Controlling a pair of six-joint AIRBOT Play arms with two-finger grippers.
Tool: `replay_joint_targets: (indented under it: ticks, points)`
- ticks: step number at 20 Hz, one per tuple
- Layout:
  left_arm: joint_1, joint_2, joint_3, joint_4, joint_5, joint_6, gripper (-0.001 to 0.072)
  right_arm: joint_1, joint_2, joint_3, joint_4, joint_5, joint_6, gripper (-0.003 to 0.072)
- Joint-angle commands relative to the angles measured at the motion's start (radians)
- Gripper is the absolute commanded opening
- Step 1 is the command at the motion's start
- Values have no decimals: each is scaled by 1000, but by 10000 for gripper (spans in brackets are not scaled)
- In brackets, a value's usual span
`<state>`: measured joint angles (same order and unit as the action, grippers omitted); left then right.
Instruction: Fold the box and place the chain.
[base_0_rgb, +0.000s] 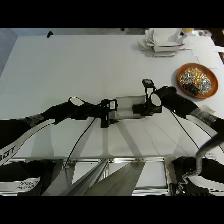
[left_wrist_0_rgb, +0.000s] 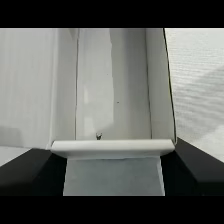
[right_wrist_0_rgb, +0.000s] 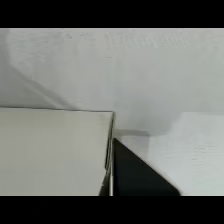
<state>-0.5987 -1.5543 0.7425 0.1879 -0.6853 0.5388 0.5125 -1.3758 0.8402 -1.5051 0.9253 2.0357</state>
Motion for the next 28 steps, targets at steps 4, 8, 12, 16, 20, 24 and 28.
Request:
replay_joint_targets:
  ticks: [4,8,12,16,20,24,28]
  points:
    - [0,0,0,0,0,-2,16,26,-2,1,-15,-2,-2,23]
    - [0,0,0,0,0,-2,16,25,66,1,-63,-13,-60,343]
    - [0,0,0,0,0,-2,16,25,245,2,-174,4,-238,503]
    - [0,0,0,0,0,-2,16,-64,431,105,-197,78,-322,544]
    - [0,0,0,0,0,-2,16,-320,409,260,-187,40,-460,397]
    - [0,0,0,0,0,-2,16,-578,268,366,-156,9,-505,398]
    - [0,0,0,0,0,-2,16,-766,93,375,-156,-21,-504,397]
